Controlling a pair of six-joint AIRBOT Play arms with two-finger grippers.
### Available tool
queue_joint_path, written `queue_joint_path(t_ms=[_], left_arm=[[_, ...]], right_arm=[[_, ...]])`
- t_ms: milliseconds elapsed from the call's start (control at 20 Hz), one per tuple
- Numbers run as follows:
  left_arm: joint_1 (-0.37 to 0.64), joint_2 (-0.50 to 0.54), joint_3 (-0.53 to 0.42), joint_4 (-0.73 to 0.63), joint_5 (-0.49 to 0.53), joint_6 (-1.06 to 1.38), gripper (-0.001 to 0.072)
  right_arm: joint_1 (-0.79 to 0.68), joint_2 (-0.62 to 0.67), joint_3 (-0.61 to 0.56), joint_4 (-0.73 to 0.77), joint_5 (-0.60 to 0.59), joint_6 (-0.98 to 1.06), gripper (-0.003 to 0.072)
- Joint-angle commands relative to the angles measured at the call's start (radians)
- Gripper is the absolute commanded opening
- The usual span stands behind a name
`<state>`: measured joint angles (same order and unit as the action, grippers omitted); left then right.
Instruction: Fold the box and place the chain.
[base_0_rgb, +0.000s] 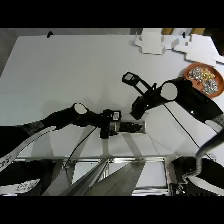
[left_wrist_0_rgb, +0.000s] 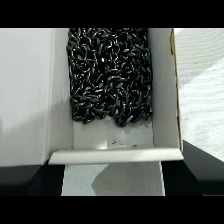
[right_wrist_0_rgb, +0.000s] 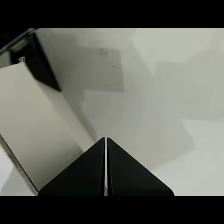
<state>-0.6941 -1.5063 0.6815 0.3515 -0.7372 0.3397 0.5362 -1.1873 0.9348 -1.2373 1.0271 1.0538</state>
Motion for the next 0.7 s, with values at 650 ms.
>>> queue_joint_path(t_ms=[650], left_arm=[[0.001,0.0,0.0,0.0,0.0,0.0,0.0273]], right_arm=[[0.15,0.153,-0.163,0.031,-0.034,-0.251,0.0246]])
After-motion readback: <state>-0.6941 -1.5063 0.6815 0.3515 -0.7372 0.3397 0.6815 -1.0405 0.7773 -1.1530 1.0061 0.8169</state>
